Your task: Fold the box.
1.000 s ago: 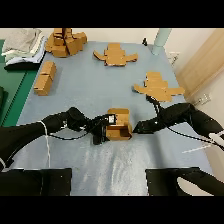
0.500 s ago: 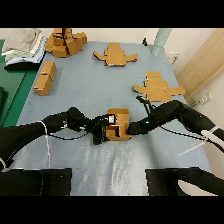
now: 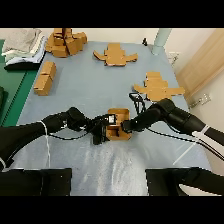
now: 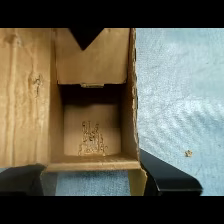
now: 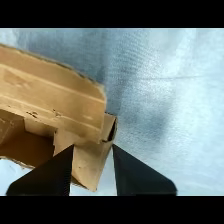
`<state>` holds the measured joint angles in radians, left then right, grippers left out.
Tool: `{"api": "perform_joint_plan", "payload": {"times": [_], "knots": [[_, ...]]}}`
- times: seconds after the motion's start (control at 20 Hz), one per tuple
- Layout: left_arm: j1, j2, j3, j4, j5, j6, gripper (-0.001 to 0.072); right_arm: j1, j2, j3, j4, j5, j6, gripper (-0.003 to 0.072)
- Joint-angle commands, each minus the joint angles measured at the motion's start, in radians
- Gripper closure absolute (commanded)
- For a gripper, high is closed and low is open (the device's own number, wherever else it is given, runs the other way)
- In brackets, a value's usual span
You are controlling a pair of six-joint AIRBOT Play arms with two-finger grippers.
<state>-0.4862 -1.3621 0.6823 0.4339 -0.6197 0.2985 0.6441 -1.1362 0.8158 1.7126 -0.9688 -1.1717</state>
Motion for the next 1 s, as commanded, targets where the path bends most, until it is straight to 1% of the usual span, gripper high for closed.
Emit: {"api": "perform_joint_plan", "payload": {"times": [0.0,0.2,0.4,0.5,0.55,0.6,0.65,0.7,0.75,0.85,0.9,0.95], "knots": [[0.0,0.001,0.0,0.0,0.0,0.0,0.0183,0.105,-0.067,0.072,-0.166,-0.062,0.259,0.0295],[0.0,0.001,0.0,0.0,0.0,0.0,0.0182,0.164,-0.18,0.137,-0.269,-0.184,0.386,0.0295],[0.0,0.001,0.0,0.0,0.0,0.0,0.0183,0.168,-0.216,0.14,-0.302,-0.2,0.432,0.0308],[0.0,0.001,0.0,0.0,0.0,0.0,0.0183,0.168,-0.224,0.14,-0.303,-0.2,0.432,0.0369],[0.0,0.001,0.0,0.0,0.0,0.0,0.0182,0.168,-0.228,0.14,-0.303,-0.2,0.432,0.0446],[0.0,0.001,0.0,0.0,0.0,0.0,0.0183,0.168,-0.231,0.14,-0.303,-0.2,0.432,0.0501],[0.0,0.001,0.0,0.0,0.0,0.0,0.0183,0.168,-0.233,0.14,-0.303,-0.199,0.431,0.0627],[0.0,0.001,0.0,0.0,0.0,0.0,0.0183,0.168,-0.235,0.14,-0.302,-0.199,0.431,0.0674],[0.0,0.001,0.0,0.0,0.0,0.0,0.0183,0.168,-0.237,0.14,-0.296,-0.198,0.431,0.0683],[0.0,0.001,0.0,0.0,0.0,0.0,0.0183,0.169,-0.237,0.14,-0.284,-0.19,0.425,0.0682],[0.0,0.001,0.0,0.0,0.0,0.0,0.0183,0.169,-0.236,0.14,-0.277,-0.188,0.423,0.0581],[0.0,0.001,0.0,0.0,0.0,0.0,0.0182,0.169,-0.234,0.14,-0.274,-0.188,0.423,0.0329]]}}
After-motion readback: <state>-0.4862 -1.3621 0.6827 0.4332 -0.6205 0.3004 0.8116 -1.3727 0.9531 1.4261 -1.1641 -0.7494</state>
